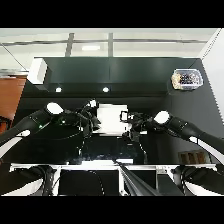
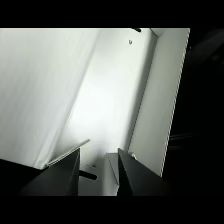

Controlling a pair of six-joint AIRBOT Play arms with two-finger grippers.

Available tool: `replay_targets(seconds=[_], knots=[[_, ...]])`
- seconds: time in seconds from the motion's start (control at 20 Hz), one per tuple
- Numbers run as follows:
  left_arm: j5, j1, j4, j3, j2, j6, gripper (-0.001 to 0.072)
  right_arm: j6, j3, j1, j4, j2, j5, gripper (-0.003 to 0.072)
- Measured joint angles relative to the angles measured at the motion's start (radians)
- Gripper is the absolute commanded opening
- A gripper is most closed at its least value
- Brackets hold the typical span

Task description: Fold the box and place the chain.

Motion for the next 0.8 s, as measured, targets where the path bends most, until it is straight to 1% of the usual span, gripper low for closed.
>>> replay_targets(seconds=[0.05, 0.1, 0.15, 0.2, 0.25, 0.3, 0.35, 0.4, 0.45, 0.5, 0.55, 0.65, 0.8], knots=[[0.0, 0.0, 0.001, 0.0, -0.001, 0.0, 0.0386, 0.0, 0.0, 0.0, 0.0, 0.0, 0.0, 0.0469], [-0.001, 0.0, 0.004, 0.0, -0.002, 0.001, 0.0468, 0.0, 0.0, 0.0, 0.0, 0.0, 0.0, 0.047], [-0.001, 0.0, 0.005, 0.0, -0.002, 0.001, 0.0406, 0.0, 0.0, 0.0, 0.0, 0.0, 0.0, 0.047], [0.0, 0.0, 0.006, 0.0, -0.002, 0.001, 0.0246, 0.0, 0.0, 0.0, 0.0, 0.0, 0.0, 0.047], [0.001, 0.0, 0.008, 0.0, -0.003, 0.003, 0.0242, 0.0, 0.0, 0.0, 0.0, 0.0, 0.0, 0.0469], [-0.002, 0.0, 0.008, 0.0, -0.003, 0.003, 0.0255, 0.0, 0.0, 0.0, 0.0, 0.0, 0.0, 0.0469], [-0.002, 0.0, 0.007, 0.0, -0.003, 0.003, 0.0347, 0.0, 0.0, 0.0, 0.0, 0.0, 0.0, 0.047], [-0.002, 0.0, 0.006, 0.0, -0.003, 0.003, 0.0321, 0.0, 0.0, 0.0, 0.0, 0.0, 0.0, 0.0469], [-0.003, 0.0, 0.006, 0.0, -0.003, 0.003, 0.0145, 0.0, 0.0, 0.0, 0.0, 0.0, 0.0, 0.0469], [-0.005, 0.001, 0.011, 0.003, -0.003, 0.0, 0.0025, 0.0, 0.0, 0.0, 0.0, 0.0, 0.0, 0.047], [-0.017, 0.003, 0.023, 0.011, 0.0, -0.008, 0.0025, 0.0, 0.0, 0.0, 0.0, 0.0, 0.0, 0.0469], [-0.058, 0.012, 0.094, 0.036, 0.017, -0.092, 0.0025, 0.0, 0.0, 0.0, 0.0, 0.0, 0.0, 0.047], [-0.106, 0.05, 0.255, 0.07, 0.077, -0.289, 0.0026, 0.001, 0.0, 0.0, 0.0, 0.0, 0.0, 0.0469]])
